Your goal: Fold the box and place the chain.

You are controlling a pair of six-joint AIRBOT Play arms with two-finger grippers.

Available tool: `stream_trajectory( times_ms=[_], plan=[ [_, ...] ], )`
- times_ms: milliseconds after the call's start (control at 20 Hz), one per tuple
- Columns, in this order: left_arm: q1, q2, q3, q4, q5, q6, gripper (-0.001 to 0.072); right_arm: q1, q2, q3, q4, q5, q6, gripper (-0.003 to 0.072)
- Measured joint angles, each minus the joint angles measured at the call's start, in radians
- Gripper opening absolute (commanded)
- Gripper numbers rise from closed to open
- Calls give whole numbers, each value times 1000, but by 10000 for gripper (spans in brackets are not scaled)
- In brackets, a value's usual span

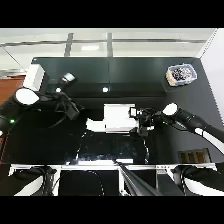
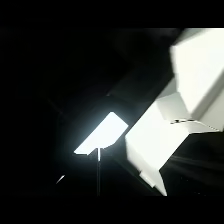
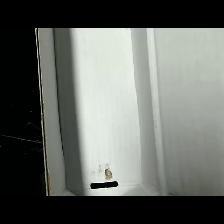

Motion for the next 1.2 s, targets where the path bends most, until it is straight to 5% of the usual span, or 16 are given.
stream_trajectory(
  times_ms=[300,650,900,1200],
  plan=[
    [230,18,-73,14,-122,-315,26,0,0,0,0,0,0,9],
    [336,-5,-201,-9,-162,-502,26,0,0,0,0,0,0,9],
    [294,-124,-241,-164,-140,-499,25,0,0,0,0,0,0,9],
    [79,-289,-208,-327,-45,-455,25,0,0,0,0,0,0,9]
  ],
)
